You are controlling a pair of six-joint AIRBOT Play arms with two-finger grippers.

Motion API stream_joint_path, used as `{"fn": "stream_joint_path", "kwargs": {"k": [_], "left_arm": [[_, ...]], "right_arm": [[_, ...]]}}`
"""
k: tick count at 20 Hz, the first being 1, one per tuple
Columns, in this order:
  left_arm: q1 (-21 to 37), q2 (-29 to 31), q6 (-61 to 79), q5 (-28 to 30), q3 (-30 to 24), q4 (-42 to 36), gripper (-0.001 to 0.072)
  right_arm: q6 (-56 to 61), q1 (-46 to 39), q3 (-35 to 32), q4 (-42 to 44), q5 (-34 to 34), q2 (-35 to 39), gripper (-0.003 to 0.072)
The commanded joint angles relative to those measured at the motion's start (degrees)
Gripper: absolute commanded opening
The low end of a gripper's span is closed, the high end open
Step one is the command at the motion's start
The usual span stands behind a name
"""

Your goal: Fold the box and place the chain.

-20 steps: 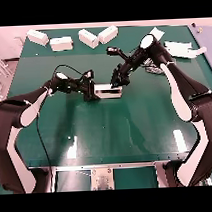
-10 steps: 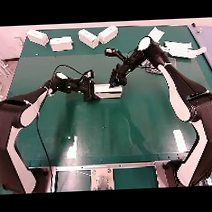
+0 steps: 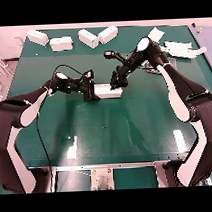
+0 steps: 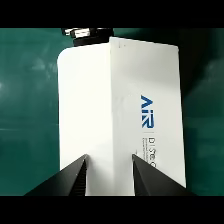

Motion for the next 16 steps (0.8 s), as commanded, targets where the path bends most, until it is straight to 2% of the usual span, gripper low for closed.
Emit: {"fn": "stream_joint_path", "kwargs": {"k": [1,7,9,12,16], "left_arm": [[0.00,0.04,0.02,0.00,-0.02,0.00,0.0465],[0.00,0.04,0.02,0.00,-0.02,0.00,0.0465],[0.00,0.04,0.02,0.00,-0.02,0.00,0.0465],[0.00,0.04,0.02,0.00,-0.02,0.00,0.0465],[-0.02,0.04,0.02,0.00,-0.02,0.00,0.0465]], "right_arm": [[-0.44,0.04,0.00,-0.13,-0.44,-0.02,0.0330],[0.13,0.15,0.00,-0.79,-1.16,-0.13,0.0328],[0.63,0.15,0.00,-0.81,-1.16,-0.13,0.0286],[1.22,0.15,0.00,-1.77,-1.36,-0.15,0.0263],[1.62,0.15,0.07,-1.75,-1.29,-0.13,0.0269]]}}
